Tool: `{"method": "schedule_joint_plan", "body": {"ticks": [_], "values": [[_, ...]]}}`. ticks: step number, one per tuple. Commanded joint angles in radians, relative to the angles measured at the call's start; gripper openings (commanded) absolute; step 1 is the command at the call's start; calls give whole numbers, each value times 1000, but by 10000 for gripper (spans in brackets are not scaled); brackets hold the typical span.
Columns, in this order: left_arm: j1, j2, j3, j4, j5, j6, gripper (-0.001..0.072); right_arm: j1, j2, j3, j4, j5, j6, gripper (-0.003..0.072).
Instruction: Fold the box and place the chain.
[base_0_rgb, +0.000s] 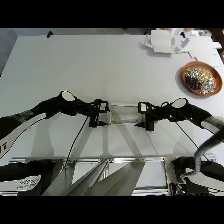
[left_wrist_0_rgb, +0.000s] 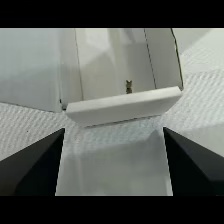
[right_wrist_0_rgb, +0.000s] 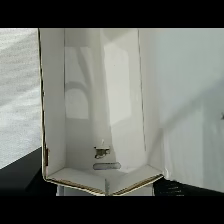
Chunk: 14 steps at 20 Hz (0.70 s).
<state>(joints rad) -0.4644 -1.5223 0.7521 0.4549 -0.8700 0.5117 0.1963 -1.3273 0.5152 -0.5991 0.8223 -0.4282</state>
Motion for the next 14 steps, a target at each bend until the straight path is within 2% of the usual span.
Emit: {"method": "schedule_joint_plan", "body": {"ticks": [1,14], "values": [[-9,-8,2,-44,1,11,702,0,1,0,0,0,0,278],[-55,-9,2,-105,1,-4,701,0,1,0,0,0,0,278]]}}
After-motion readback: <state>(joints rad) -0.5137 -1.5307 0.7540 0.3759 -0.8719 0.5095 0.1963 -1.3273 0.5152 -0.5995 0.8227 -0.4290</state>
